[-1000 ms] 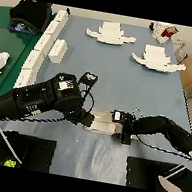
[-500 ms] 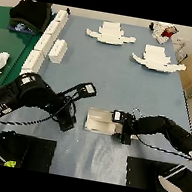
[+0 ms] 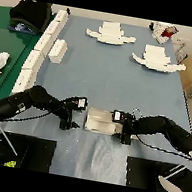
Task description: Fold the box.
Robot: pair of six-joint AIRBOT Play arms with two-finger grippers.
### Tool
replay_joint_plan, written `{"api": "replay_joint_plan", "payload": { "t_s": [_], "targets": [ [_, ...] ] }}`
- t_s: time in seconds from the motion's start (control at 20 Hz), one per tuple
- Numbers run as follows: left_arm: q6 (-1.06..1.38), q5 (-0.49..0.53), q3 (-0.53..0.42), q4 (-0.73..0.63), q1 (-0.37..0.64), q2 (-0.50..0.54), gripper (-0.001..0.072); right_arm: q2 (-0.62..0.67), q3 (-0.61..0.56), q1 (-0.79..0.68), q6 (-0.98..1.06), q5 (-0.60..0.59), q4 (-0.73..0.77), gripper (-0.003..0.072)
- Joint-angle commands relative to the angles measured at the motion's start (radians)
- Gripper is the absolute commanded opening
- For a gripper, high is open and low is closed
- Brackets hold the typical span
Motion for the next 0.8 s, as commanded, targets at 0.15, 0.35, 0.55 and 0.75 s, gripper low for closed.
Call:
{"api": "replay_joint_plan", "payload": {
  "t_s": [0.15,0.35,0.55,0.75],
  "targets": [
    [0.299,0.050,-0.023,-0.213,-0.009,-0.097,0.0698,0.000,0.000,0.000,0.000,0.000,0.000,0.0536],
    [0.327,0.050,-0.023,-0.214,-0.021,-0.131,0.0698,0.000,0.000,0.000,0.000,0.000,0.000,0.0536],
    [0.348,0.073,-0.023,-0.261,-0.058,-0.162,0.0698,0.000,0.000,0.000,0.000,0.000,0.000,0.0536],
    [0.365,0.117,-0.023,-0.288,-0.096,-0.208,0.0698,0.000,0.000,0.000,0.000,0.000,0.000,0.0536]
  ]
}}
